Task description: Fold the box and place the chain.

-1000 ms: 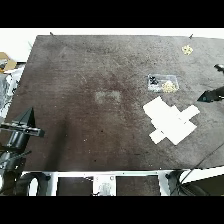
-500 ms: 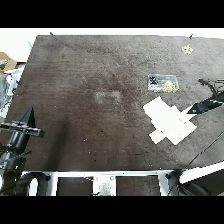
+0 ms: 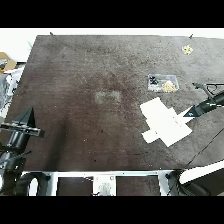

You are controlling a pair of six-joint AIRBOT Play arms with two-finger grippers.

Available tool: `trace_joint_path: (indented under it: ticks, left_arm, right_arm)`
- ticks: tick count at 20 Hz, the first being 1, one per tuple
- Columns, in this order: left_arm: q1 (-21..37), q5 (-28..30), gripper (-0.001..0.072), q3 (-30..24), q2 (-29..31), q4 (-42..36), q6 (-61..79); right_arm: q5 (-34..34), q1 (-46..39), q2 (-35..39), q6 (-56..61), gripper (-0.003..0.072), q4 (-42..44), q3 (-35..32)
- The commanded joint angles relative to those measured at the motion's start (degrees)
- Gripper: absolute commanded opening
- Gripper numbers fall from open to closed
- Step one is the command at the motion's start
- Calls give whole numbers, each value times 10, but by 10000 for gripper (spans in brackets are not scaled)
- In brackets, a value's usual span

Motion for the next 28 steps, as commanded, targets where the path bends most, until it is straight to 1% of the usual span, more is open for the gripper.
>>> trace_joint_path:
  ticks: [1, 3, 4, 5, 6, 7, 8, 10, 12, 15, 16, 18, 19, 21, 22, 23, 24, 26, 28]
  left_arm:
    - [0, 0, 12, 0, 0, 0, 0]
    - [0, 0, 12, 0, 0, 0, 0]
    - [0, 0, 12, 0, 0, 0, 0]
    - [0, 0, 12, 0, 0, 0, 0]
    - [0, 0, 12, 0, 0, 0, 0]
    - [0, 0, 12, 0, 0, 0, 0]
    - [0, 0, 12, 0, 0, 0, 0]
    - [0, 0, 12, 0, 0, 0, 0]
    - [0, -1, 12, 0, 0, 0, 0]
    - [0, 1, 12, 0, 0, 0, 0]
    - [0, 1, 12, 0, 0, 0, 0]
    - [0, -11, 12, 0, 0, 0, 0]
    - [0, -17, 12, 0, 0, 0, 0]
    - [0, -53, 12, 0, 0, -1, -2]
    - [0, -70, 117, 0, 0, -2, -1]
    - [0, -74, 562, 0, 0, -6, -3]
    - [0, -73, 645, 0, 0, -6, -19]
    - [0, -86, 643, 0, 0, -12, -22]
    - [0, -125, 449, 4, 0, -18, -34]
  right_arm:
    - [45, 7, 41, -6, 0, 58, -49]
    - [36, 21, 85, -2, -1, 102, -116]
    - [7, 30, 110, 9, -1, 153, -160]
    - [-36, 41, 132, 30, -1, 213, -204]
    - [-76, 63, 153, 35, -1, 278, -252]
    - [-98, 89, 171, 34, -1, 324, -296]
    - [-124, 125, 187, 28, 0, 359, -336]
    - [-195, 193, 200, 28, 0, 422, -388]
    - [-285, 256, 200, 28, 0, 509, -415]
    - [-414, 328, 200, 27, 1, 613, -415]
    - [-450, 345, 200, 16, 0, 627, -414]
    - [-512, 370, 200, 6, 1, 630, -414]
    - [-528, 375, 200, 0, 1, 630, -414]
    - [-543, 376, 200, -23, 1, 630, -414]
    - [-548, 376, 199, -24, 1, 630, -414]
    - [-548, 376, 198, -24, 1, 627, -414]
    - [-550, 379, 198, -29, 1, 620, -414]
    - [-554, 384, 198, -76, 1, 624, -414]
    - [-556, 384, 198, -87, 1, 632, -414]
